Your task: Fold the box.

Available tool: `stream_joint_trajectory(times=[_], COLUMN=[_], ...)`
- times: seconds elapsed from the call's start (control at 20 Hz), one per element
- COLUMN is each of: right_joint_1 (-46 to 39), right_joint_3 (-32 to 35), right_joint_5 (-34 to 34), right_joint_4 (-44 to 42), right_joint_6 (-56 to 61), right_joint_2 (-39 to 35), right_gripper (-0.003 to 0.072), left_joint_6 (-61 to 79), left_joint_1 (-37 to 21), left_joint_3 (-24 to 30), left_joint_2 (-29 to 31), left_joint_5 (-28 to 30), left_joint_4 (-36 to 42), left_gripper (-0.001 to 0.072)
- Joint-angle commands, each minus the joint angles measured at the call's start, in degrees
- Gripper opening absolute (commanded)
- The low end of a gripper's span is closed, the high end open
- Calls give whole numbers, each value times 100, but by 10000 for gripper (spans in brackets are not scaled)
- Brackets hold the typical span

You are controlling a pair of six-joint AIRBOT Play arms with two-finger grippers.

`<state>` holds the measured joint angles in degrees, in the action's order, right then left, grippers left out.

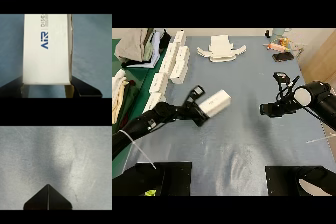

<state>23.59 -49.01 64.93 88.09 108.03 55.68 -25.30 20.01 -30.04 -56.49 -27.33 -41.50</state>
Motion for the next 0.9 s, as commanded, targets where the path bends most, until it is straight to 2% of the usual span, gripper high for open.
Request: stream_joint_trajectory(times=[0.0,0.1,0.25,0.4,0.55,0.85], right_joint_1=[2,2,2,2,2,2], right_joint_3=[-7,-7,-7,-7,-7,-7], right_joint_5=[11,11,9,11,11,9], right_joint_4=[-4,-4,-4,-4,-4,-4], right_joint_6=[17,17,17,17,17,17], right_joint_2=[2,2,2,2,2,2], right_gripper=[4,4,4,4,4,4], left_joint_6=[-1932,-2122,-2269,-2430,-2586,-2686], left_joint_1=[-1340,-1952,-2352,-2356,-2356,-2356], left_joint_3=[-4,-2,-2,-24,-225,-1084], left_joint_2=[291,275,142,-197,-723,-1753], left_joint_5=[-7,-236,63,577,831,1104], left_joint_4=[-1202,-1419,-1425,-1381,-1377,-1375], left_gripper=[426,426,426,426,426,426])
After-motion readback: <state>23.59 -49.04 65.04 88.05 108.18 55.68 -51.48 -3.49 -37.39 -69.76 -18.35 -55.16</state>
